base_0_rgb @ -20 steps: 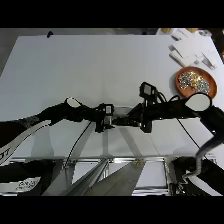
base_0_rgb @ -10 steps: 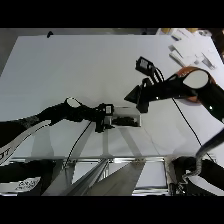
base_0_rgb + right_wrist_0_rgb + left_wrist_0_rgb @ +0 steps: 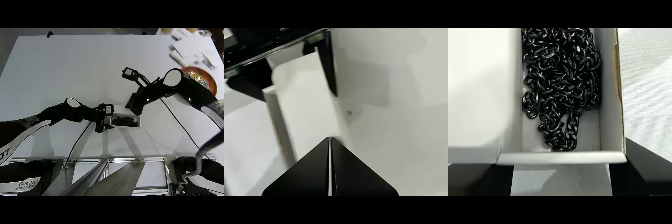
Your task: Fold the box and place the chain.
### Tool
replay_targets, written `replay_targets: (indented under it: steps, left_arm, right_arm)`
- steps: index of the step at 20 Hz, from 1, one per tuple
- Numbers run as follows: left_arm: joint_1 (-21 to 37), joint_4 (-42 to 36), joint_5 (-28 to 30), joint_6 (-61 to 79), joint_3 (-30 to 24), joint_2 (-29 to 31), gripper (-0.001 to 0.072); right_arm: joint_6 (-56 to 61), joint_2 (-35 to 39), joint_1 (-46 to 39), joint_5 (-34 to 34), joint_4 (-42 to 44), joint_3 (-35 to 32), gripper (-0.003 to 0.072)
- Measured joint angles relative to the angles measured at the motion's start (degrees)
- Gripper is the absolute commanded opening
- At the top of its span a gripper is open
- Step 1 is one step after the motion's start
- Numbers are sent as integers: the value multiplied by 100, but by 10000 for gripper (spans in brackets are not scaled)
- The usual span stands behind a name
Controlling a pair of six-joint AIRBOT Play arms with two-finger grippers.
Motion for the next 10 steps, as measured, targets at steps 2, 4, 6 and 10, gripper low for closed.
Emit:
replay_targets:
  steps: [2, 4, 6, 10]
  left_arm:
    - [2, -42, 0, -46, 0, 0, 111]
    - [4, -52, 66, -37, 2, 0, 111]
    - [4, -31, 61, -13, 4, 0, 111]
    - [4, -15, 44, 4, 4, 0, 111]
  right_arm:
    - [-26, -33, 155, 319, -98, -31, 209]
    - [-164, -7, 262, 138, -195, -26, 209]
    - [-389, 20, 372, 98, -310, -87, 209]
    - [-625, 214, 455, -286, -476, -208, 209]
